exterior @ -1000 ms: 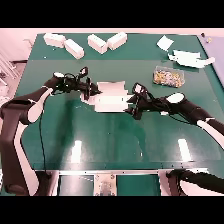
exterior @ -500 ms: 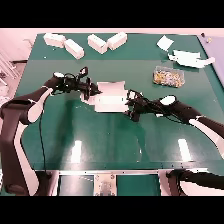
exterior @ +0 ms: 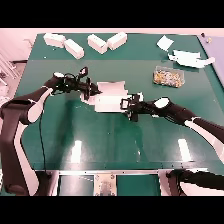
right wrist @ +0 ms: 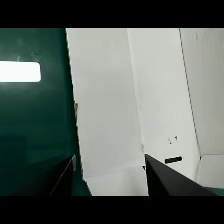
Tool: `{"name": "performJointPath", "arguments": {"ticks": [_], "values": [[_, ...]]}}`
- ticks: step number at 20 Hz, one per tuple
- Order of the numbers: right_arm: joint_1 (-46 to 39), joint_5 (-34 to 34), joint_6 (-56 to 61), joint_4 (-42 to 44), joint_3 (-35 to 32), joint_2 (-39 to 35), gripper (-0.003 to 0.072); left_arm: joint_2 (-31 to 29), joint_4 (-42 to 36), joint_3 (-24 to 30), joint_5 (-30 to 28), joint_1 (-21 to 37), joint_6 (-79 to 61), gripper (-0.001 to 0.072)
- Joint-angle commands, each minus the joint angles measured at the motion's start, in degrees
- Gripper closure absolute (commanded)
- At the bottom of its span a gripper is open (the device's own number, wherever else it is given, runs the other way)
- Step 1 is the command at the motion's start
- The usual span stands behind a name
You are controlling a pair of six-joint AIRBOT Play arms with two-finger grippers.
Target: Fold the box and place the chain.
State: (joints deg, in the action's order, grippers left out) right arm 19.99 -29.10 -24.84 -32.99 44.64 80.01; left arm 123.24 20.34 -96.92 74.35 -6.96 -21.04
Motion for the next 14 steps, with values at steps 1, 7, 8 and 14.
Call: {"name": "performJointPath", "arguments": {"ticks": [1, 7, 8, 14], "values": [[1.2, 0.6, -0.9, -0.5, 0.0, 0.0, 0.0159, 0.0, 0.0, 0.0, 0.0, 0.0, 0.0, 0.0690], [1.2, 2.2, -0.9, -0.5, 0.0, 2.0, 0.0159, 0.0, 0.0, 0.0, 0.0, 0.0, 0.0, 0.0690], [1.2, 3.3, -0.9, -0.5, 0.0, 2.3, 0.0159, 0.0, 0.0, 0.0, 0.0, 0.0, 0.0, 0.0690], [1.2, 7.7, -0.9, 0.0, 0.6, 2.6, 0.0160, 0.0, 0.0, 0.0, 0.0, 0.0, 0.0, 0.0690]]}}
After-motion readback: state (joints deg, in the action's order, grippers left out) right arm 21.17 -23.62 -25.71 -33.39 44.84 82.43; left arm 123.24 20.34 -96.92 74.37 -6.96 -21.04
